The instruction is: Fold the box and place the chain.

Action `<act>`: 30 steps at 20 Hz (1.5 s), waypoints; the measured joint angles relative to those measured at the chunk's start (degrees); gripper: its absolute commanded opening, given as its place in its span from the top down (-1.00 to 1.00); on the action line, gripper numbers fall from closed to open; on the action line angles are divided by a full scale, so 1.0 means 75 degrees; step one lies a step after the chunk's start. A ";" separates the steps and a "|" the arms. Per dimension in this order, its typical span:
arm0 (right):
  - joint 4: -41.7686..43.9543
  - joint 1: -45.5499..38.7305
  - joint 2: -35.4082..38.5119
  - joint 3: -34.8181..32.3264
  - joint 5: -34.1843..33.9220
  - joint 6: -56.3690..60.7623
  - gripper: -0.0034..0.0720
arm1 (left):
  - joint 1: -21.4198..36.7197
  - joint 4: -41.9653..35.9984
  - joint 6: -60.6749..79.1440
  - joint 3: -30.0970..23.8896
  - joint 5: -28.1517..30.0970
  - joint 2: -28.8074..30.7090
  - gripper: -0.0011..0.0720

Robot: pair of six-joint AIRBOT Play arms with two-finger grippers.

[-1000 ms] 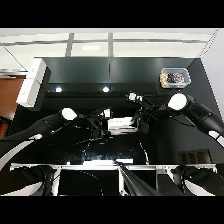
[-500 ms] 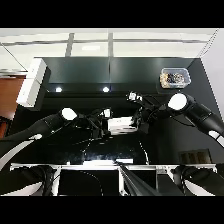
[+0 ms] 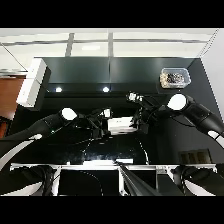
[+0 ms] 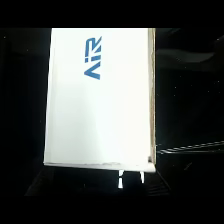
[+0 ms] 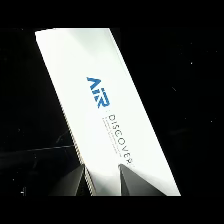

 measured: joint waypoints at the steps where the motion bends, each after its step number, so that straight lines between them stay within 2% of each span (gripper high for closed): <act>1: 0.0003 0.0000 -0.0035 -0.0003 0.0006 0.0000 0.17 | 0.0000 0.0000 0.0000 0.0000 0.0003 0.0000 0.35; 15: -0.0093 0.0262 -0.0329 0.0184 -0.0023 0.0595 0.18 | 0.0000 0.0006 0.0026 0.0000 0.0032 0.0003 0.35; 16: -0.0044 0.0154 -0.0233 0.0274 0.0096 0.0796 0.34 | 0.0000 0.0006 0.0023 0.0000 0.0026 0.0003 0.35; 18: -0.0082 -0.0230 0.0012 0.0382 0.0525 0.1378 0.87 | 0.0000 0.0006 0.0023 0.0000 0.0023 0.0003 0.35; 21: 0.0052 -0.0950 0.0207 0.0195 0.1099 0.2480 0.87 | 0.0000 0.0006 0.0017 0.0000 0.0023 0.0003 0.35; 23: 0.0758 -0.1259 0.0236 -0.0312 0.1148 0.2955 0.87 | 0.0000 0.0006 0.0009 0.0000 0.0020 0.0003 0.35; 26: 0.2465 -0.1306 0.0000 -0.0985 0.0603 0.3177 0.87 | 0.0000 0.0003 0.0006 0.0000 0.0020 0.0003 0.35; 30: 0.3794 -0.1003 -0.0621 -0.1297 -0.0023 0.3171 0.87 | 0.0000 0.0003 0.0006 0.0000 0.0020 0.0003 0.35</act>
